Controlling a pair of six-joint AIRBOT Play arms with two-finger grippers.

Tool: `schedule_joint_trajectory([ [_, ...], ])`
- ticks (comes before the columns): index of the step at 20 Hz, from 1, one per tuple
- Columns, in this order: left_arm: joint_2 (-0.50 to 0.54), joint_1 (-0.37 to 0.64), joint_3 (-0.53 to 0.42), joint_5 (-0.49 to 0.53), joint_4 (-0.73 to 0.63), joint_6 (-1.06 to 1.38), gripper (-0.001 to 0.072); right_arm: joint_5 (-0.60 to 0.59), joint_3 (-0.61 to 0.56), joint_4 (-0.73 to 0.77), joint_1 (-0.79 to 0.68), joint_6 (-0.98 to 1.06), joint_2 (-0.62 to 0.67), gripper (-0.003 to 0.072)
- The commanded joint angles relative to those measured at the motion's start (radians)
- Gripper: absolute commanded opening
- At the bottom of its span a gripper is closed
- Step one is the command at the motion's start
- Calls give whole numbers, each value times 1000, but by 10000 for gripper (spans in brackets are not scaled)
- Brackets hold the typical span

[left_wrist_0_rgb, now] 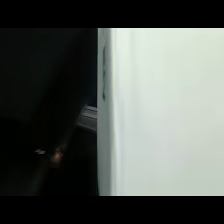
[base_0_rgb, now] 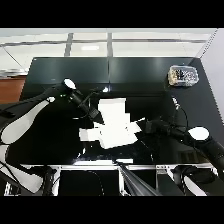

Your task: Fold the box and place the chain.

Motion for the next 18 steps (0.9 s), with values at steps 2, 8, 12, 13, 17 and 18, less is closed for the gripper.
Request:
schedule_joint_trajectory([
  [2, 100, -2, -21, 54, 51, 77, 22, 161, 180, -344, -6, -48, 1, 705],
  [8, 427, -24, -469, 568, -204, 772, 27, 202, 230, -461, 37, -394, -4, 704],
  [12, 389, -50, -458, 564, -164, 999, 27, 157, 160, -468, 139, -548, -4, 704],
  [13, 372, -62, -448, 582, -141, 1000, 27, 150, 147, -490, 169, -555, -5, 704],
  [17, 351, -105, -423, 605, -77, 992, 27, 130, 111, -562, 261, -555, -41, 704],
  [18, 351, -109, -423, 613, -74, 991, 27, 116, 111, -578, 285, -556, -56, 704],
])
